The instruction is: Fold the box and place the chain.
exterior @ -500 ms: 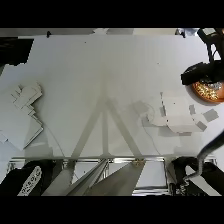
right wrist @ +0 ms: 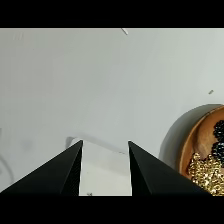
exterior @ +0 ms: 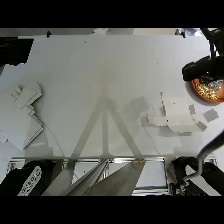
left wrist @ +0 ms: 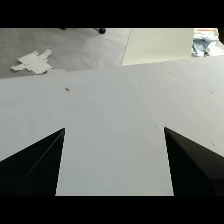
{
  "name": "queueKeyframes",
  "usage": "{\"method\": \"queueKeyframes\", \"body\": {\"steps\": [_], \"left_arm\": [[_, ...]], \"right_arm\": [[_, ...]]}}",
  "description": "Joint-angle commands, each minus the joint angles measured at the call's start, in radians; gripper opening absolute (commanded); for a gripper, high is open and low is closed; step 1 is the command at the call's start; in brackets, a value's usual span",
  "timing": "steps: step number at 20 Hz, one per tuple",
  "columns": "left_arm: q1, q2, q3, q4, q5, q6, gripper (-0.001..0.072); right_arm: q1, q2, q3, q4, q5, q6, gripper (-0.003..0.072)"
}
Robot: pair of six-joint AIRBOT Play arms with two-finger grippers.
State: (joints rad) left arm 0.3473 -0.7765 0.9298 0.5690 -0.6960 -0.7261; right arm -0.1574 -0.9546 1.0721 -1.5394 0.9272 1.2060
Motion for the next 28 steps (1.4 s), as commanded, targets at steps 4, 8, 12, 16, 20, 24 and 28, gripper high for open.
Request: {"method": "queueKeyframes", "body": {"steps": [4, 8, 12, 16, 20, 24, 28], "left_arm": [[0.0, 0.001, 0.001, 0.0, 0.0, 0.0, 0.0696], [0.0, 0.001, 0.001, 0.0, 0.0, 0.0, 0.0696], [0.0, 0.001, 0.001, 0.0, 0.0, 0.0, 0.0696], [0.0, 0.001, 0.001, 0.0, 0.0, 0.0, 0.0696], [0.0, 0.001, 0.001, 0.0, 0.0, 0.0, 0.0696], [0.0, 0.001, 0.001, 0.0, 0.0, 0.0, 0.0696], [0.0, 0.001, 0.001, 0.0, 0.0, 0.0, 0.0696]], "right_arm": [[-0.267, -0.008, 0.001, -0.061, 0.016, -0.019, 0.0371], [-0.534, -0.09, 0.001, -0.053, 0.135, -0.19, 0.0405], [-0.662, -0.226, 0.001, -0.021, 0.185, -0.224, 0.0412], [-0.67, -0.372, 0.001, -0.061, 0.24, -0.246, 0.0412], [-0.67, -0.489, 0.001, -0.059, 0.297, -0.265, 0.0411], [-0.67, -0.553, 0.001, -0.065, 0.345, -0.265, 0.0399], [-0.67, -0.589, 0.001, -0.064, 0.395, -0.265, 0.0315]]}}
